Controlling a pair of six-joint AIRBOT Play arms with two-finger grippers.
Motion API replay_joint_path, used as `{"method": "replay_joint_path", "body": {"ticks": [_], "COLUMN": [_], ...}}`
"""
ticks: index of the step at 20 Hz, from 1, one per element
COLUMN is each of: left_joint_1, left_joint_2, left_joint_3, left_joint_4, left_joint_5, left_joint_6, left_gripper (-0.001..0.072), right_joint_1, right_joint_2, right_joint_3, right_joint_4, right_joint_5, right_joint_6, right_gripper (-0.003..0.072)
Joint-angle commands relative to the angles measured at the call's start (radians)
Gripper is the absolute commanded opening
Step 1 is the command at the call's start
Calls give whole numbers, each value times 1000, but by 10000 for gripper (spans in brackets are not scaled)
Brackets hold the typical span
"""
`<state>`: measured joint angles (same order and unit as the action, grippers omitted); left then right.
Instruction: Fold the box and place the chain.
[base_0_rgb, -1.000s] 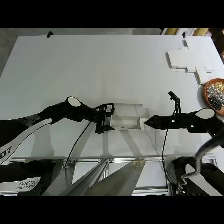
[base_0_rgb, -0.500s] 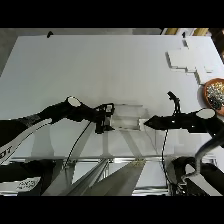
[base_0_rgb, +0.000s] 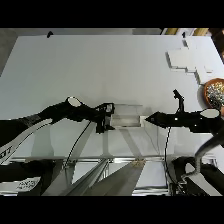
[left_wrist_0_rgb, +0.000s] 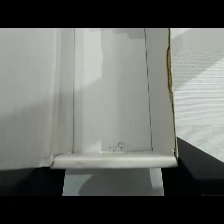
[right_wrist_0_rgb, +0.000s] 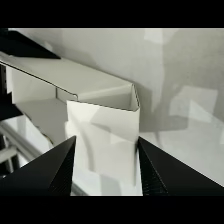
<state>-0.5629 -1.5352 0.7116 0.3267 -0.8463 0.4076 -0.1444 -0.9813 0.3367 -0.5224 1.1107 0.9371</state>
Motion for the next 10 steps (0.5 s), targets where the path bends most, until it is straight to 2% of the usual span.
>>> {"method": "replay_joint_path", "body": {"ticks": [1,7,10], "left_joint_1": [0,0,0], "left_joint_2": [0,0,0], "left_joint_3": [1,1,1], "left_joint_4": [3,3,3], "left_joint_5": [-3,-3,-3], "left_joint_6": [3,2,3], "left_gripper": [36,36,36], "right_joint_1": [-6,-6,-6], "right_joint_2": [0,8,69], "right_joint_3": [0,0,0], "right_joint_4": [14,-83,-83], "right_joint_5": [30,-48,-58], "right_joint_6": [0,-2,-30], "right_gripper": [417,415,415]}}
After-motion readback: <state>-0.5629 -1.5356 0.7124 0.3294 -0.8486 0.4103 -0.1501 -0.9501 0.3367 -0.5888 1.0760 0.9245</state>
